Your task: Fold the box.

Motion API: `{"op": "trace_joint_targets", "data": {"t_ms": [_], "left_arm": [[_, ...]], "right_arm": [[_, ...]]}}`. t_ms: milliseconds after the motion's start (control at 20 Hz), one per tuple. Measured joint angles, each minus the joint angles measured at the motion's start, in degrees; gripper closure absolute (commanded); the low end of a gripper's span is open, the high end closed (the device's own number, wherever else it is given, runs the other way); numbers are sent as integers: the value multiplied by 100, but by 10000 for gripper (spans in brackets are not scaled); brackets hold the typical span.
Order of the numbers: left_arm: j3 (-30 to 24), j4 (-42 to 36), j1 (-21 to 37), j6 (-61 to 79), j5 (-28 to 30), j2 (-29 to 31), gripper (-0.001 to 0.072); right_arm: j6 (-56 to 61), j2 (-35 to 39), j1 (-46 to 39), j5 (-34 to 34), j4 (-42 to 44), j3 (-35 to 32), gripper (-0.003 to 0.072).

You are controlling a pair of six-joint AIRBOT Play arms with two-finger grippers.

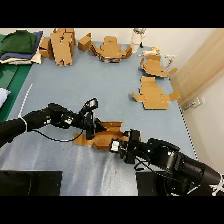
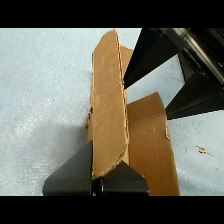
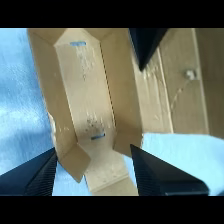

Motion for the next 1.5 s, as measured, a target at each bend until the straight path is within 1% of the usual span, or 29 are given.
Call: {"op": "trace_joint_targets", "data": {"t_ms": [150, 400, 650, 800, 900, 1000, 1150, 1250, 1350, 1500], "left_arm": [[0, 2, 0, 0, -2, 0, 695], [0, 0, 0, 0, 0, -2, 695], [0, -2, 0, 0, 2, 0, 695], [0, 0, 0, 0, 0, -2, 695], [0, 0, 0, 0, 0, 0, 695], [0, 0, 0, 0, 0, 0, 695], [0, 2, 0, 0, -2, 0, 695], [0, 7, -2, 0, -2, 0, 695], [0, 4, 0, 0, -15, 0, 695], [0, 2, 0, 0, -2, 0, 695]], "right_arm": [[107, 13, -116, -11, -90, 0, -29], [179, -2, -531, -566, -92, 0, -28], [164, -4, -870, -754, 203, 0, -28], [-133, -4, -953, -789, 540, 0, -28], [-442, -7, -1102, -809, 929, 0, -29], [-994, -7, -1370, -804, 1512, 0, -28], [-2256, -101, -1932, -623, 2712, 11, -29], [-3217, -286, -2304, -385, 3519, 70, -29], [-4089, -551, -2634, -166, 4129, 188, -29], [-4990, -1001, -2942, 61, 4660, 437, -28]]}}
